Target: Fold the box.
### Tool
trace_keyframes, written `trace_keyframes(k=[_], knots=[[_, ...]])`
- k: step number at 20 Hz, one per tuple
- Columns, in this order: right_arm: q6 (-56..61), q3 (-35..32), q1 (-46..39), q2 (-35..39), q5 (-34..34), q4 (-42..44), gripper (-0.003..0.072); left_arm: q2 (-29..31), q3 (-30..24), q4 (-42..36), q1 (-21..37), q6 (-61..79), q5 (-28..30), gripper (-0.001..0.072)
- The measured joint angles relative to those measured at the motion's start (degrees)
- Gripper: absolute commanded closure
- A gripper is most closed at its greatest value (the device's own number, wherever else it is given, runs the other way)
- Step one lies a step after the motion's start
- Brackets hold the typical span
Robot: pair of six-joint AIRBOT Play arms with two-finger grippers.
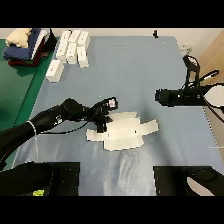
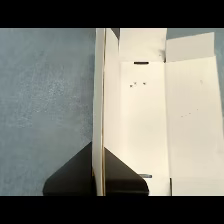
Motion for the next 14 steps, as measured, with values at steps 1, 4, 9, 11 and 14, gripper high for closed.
trace_keyframes(k=[1, 4, 9, 11, 14], knots=[[0.0, -0.02, 0.63, -0.5, -0.28, 0.0, 0.0684, -0.07, -0.28, -0.11, -0.11, 0.15, 0.61, 0.0695], [-0.07, -0.09, 2.29, -1.64, -0.39, 0.02, 0.0684, -0.28, -0.74, -0.11, -0.35, 0.35, 0.7, 0.0695], [-0.46, -0.44, 3.32, -2.4, 1.53, 1.4, 0.0684, 1.14, 0.15, 1.05, -0.46, 1.01, 0.57, 0.0695], [-1.01, -1.97, 4.13, -2.51, 3.39, 3.02, 0.0684, 1.84, 1.25, 1.81, -0.46, 1.2, 0.39, 0.0696], [-1.42, -6.51, 5.75, -2.99, 3.98, 4.24, 0.0684, 2.34, 2.73, 2.56, -0.46, 1.38, -0.02, 0.0695]])
